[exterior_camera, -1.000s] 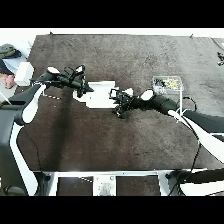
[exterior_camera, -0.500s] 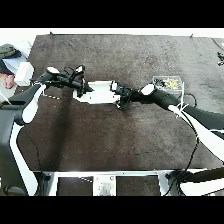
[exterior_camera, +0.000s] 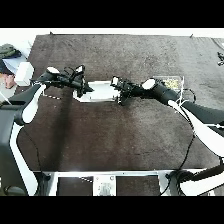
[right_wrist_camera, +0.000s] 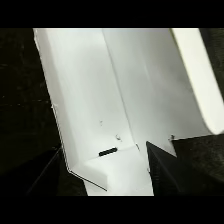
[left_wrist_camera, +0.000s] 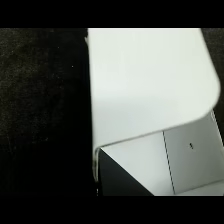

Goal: Fold the box and place the chain.

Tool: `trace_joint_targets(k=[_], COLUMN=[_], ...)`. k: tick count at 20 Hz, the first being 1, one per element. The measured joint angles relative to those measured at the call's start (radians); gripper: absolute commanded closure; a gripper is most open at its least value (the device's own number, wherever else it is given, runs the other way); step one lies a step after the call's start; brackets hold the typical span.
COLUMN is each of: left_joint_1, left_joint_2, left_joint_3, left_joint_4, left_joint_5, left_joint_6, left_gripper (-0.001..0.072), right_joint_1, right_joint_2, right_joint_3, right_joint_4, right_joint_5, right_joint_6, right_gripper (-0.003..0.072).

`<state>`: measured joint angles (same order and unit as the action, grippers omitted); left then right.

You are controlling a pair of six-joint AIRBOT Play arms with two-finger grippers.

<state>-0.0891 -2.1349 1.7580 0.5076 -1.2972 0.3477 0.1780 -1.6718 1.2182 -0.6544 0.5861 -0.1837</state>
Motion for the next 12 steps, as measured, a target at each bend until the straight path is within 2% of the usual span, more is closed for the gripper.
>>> trace_joint_targets(k=[12], left_joint_1=[0.0], left_joint_2=[0.0], left_joint_3=[0.0], left_joint_4=[0.0], left_joint_5=[0.0], left_joint_6=[0.0], left_gripper=[0.0698], right_joint_1=[-0.042], right_joint_2=[-0.026], right_joint_3=[0.043], right_joint_4=[-0.012], right_joint_5=[0.037], right_joint_6=[0.0], right_gripper=[0.0098])
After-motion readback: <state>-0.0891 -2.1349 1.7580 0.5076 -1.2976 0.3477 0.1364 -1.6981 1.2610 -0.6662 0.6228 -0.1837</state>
